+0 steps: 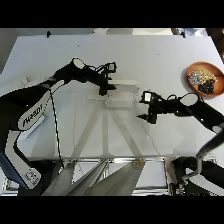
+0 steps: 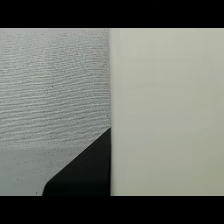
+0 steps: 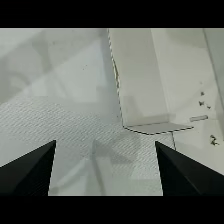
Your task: Fold the box and place the chain.
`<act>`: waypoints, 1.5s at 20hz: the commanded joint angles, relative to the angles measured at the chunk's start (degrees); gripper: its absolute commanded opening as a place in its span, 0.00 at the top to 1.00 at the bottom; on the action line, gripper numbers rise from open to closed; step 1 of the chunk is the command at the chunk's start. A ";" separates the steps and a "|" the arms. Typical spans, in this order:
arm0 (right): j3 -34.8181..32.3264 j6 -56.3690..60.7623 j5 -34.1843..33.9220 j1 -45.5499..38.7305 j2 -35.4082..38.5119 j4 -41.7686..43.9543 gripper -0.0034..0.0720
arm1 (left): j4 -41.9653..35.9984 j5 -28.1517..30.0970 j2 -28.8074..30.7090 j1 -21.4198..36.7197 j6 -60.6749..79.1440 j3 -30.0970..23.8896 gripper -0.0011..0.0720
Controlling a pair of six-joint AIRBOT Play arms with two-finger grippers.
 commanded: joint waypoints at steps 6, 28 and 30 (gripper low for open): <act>-0.33 -0.70 -15.13 1.88 -6.71 12.28 0.04 | 0.00 0.02 -0.04 -0.04 0.02 0.00 0.97; 3.54 -11.74 -15.08 -2.91 -7.43 23.54 0.04 | 0.00 0.02 -0.04 -0.04 0.02 0.00 0.97; 4.83 -12.74 -13.90 -3.15 -8.46 23.41 0.04 | 0.00 0.02 -0.04 -0.04 0.02 0.00 0.97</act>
